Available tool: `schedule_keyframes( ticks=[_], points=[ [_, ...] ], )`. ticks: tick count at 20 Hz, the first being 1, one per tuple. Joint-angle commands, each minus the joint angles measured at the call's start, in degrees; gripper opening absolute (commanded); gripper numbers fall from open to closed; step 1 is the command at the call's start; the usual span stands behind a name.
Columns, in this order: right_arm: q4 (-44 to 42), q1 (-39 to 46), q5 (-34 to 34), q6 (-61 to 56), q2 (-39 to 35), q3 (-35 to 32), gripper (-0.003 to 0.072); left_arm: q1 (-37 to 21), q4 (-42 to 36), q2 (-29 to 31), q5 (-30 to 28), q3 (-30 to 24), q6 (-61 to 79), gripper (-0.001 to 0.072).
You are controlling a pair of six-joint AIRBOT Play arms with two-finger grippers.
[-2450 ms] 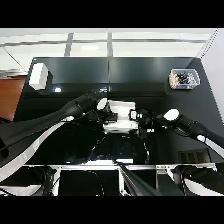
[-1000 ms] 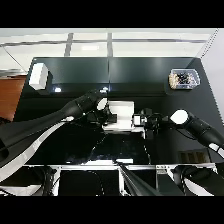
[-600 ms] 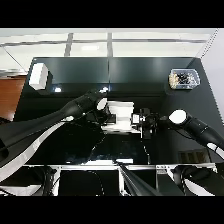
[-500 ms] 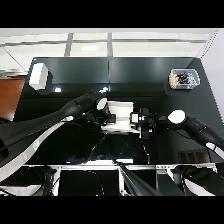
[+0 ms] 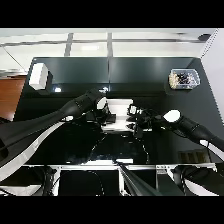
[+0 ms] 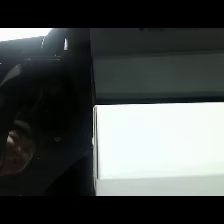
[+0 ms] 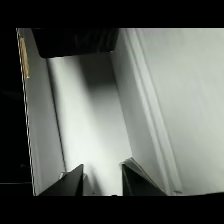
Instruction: Fold the box and place the chain.
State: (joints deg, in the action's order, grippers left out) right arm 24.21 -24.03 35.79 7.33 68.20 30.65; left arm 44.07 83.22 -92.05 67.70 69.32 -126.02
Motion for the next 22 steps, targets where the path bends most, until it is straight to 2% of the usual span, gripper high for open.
schedule_keyframes(
  ticks=[1,2,4,7,9,10,11,12,14,15,18,20,22],
  points=[
    [0.96,0.04,-0.63,-6.21,-0.26,0.07,0.0113,0.02,0.0,0.02,-0.02,0.04,0.0,0.0028],
    [1.95,0.13,-1.44,-12.74,-1.75,0.28,0.0017,0.0,0.02,0.02,0.44,0.04,0.0,0.0028],
    [8.48,2.51,0.66,-34.8,-7.21,2.49,0.0016,-0.04,0.07,0.02,0.55,0.04,0.0,0.0027],
    [30.34,14.64,16.41,-65.92,-14.95,8.9,0.0017,-0.04,0.07,0.02,0.24,0.04,0.0,0.0027],
    [39.04,26.53,22.56,-77.09,-16.2,9.09,0.0017,-0.04,0.07,0.02,0.26,0.04,0.0,0.0027],
    [39.65,32.24,23.47,-82.07,-15.82,7.58,0.0017,-0.04,0.07,0.02,0.26,0.04,0.0,0.0028],
    [37.55,37.53,24.17,-86.2,-15.17,5.16,0.0017,-0.04,0.09,0.02,0.26,0.04,0.0,0.0028],
    [31.36,41.16,26.1,-85.68,-14.19,2.6,0.0016,-0.07,0.07,0.02,0.28,0.04,0.0,0.0028],
    [14.53,43.19,32.79,-73.94,-10.29,-2.34,0.0016,-0.07,0.07,0.02,0.26,0.04,0.0,0.0028],
    [11.76,42.03,33.53,-72.83,-8.09,-3.67,0.0017,-0.07,0.07,0.02,0.26,0.04,0.0,0.0027],
    [9.99,34.4,28.94,-72.72,-1.49,-4.48,0.0017,-0.09,0.07,0.02,0.28,0.04,0.0,0.0027],
    [5.9,28.0,21.38,-70.6,1.77,-4.48,0.0017,-0.17,0.07,0.02,0.28,0.04,0.0,0.0027],
    [3.23,23.8,17.92,-69.2,3.32,-3.74,0.0017,-0.17,0.07,0.02,0.26,0.04,0.0,0.0028]
  ],
)
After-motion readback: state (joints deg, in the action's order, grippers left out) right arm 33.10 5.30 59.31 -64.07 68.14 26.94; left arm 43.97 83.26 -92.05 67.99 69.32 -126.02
